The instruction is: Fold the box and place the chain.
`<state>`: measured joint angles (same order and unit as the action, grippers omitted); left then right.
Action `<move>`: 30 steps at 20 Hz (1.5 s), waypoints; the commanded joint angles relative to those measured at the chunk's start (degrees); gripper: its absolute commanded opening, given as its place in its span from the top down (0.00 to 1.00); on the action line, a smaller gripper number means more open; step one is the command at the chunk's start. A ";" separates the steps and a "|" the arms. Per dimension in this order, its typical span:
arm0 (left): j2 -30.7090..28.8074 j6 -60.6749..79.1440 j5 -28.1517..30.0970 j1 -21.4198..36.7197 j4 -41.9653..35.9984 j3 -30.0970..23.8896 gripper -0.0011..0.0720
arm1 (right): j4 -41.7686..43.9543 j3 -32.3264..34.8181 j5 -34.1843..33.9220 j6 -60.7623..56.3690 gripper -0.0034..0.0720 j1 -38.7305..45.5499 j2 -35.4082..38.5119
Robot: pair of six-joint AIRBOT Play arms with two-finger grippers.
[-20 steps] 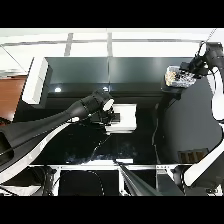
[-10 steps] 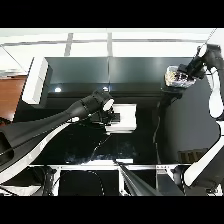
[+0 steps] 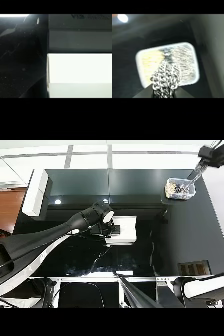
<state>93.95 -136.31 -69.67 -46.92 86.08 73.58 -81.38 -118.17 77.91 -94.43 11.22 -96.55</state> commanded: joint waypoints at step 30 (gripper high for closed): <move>-0.02 0.00 -0.02 0.09 0.02 0.02 0.95 | 24.39 53.44 -10.21 7.28 0.94 -38.56 34.14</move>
